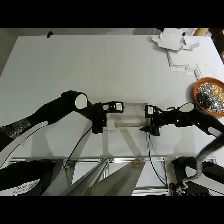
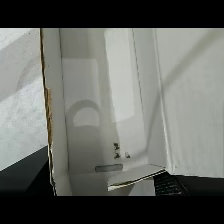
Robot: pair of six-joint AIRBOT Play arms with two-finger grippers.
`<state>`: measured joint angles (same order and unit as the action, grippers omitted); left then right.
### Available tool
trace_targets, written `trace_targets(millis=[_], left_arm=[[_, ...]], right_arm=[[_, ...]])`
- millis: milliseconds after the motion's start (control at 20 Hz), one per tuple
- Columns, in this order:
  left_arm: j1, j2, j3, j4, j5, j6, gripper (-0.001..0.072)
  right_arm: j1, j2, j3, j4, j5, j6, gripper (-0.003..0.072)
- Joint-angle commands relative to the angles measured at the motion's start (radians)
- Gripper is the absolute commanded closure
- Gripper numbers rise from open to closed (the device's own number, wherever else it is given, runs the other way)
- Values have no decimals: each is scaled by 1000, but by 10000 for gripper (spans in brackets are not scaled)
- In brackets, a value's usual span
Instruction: Fold the box and place the chain.
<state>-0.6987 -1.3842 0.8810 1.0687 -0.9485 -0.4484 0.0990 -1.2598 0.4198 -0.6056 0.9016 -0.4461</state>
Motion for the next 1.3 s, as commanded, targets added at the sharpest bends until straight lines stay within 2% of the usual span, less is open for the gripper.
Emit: trace_targets(millis=[0, 100, 600, 700, 800, 850, 900, 1100, 1150, 1200, 1250], left_arm=[[2, 4, -26, -46, 99, 128, 410], [2, 3, -26, -76, 122, 189, 357], [-14, -34, -26, -127, 134, 243, 368], [-26, -41, -26, -147, 135, 245, 399], [-33, -48, -26, -180, 143, 271, 400], [-35, -49, -26, -194, 151, 288, 448], [-35, -49, -26, -206, 162, 305, 459], [-39, -50, -26, -227, 201, 311, 461], [-40, -53, -26, -240, 201, 312, 473], [-43, -58, -26, -253, 201, 314, 522], [-47, -65, -26, -270, 205, 319, 522]], right_arm=[[0, 1, 1, 0, 0, 0, 285], [0, 1, 1, 0, 0, 0, 285], [0, 1, 1, 0, 0, 0, 285], [0, 1, 1, 0, 0, 0, 285], [0, 1, 1, 0, 0, 0, 285], [0, 1, 1, 0, 0, 0, 285], [0, 1, 1, 0, 0, 0, 285], [0, 1, 1, 0, 0, 0, 285], [0, 1, 1, 0, 0, 0, 285], [0, 1, 1, 0, 0, 0, 285], [0, 1, 1, 0, 0, 0, 285]])
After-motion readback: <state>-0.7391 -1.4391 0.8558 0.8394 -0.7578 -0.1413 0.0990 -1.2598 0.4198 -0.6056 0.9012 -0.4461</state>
